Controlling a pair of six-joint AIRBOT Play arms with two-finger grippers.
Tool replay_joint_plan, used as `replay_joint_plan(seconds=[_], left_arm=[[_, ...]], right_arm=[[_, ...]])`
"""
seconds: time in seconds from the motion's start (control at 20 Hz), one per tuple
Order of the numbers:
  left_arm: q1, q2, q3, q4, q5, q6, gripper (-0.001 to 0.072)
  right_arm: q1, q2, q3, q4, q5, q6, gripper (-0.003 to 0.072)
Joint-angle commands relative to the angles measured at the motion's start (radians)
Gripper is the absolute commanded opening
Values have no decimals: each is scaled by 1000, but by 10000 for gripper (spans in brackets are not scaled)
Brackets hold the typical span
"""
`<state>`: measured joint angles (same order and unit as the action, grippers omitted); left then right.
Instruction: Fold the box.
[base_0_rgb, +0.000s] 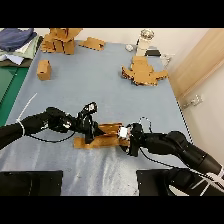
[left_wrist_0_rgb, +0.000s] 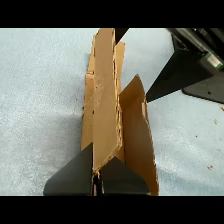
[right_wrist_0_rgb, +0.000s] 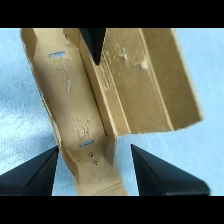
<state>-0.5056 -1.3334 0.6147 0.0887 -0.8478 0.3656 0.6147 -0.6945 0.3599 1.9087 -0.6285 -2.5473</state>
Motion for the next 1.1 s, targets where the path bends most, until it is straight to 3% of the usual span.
replay_joint_plan(seconds=[0.0, 0.1, 0.45, 0.9, 1.05], left_arm=[[0, 0, 0, 0, 0, 0, 14], [0, 0, 0, 0, 0, 0, 14], [0, 0, 0, 0, 0, 0, 14], [0, 0, 0, 0, 0, 0, 13], [0, 0, 0, 0, 0, 0, 14]], right_arm=[[-95, -60, 6, 235, -32, -296, 715], [-156, -122, 32, 343, -118, -454, 715], [-220, -373, 157, 341, -259, -465, 714], [-220, -365, 159, 337, -259, -464, 709], [-216, -366, 159, 340, -201, -464, 696]])
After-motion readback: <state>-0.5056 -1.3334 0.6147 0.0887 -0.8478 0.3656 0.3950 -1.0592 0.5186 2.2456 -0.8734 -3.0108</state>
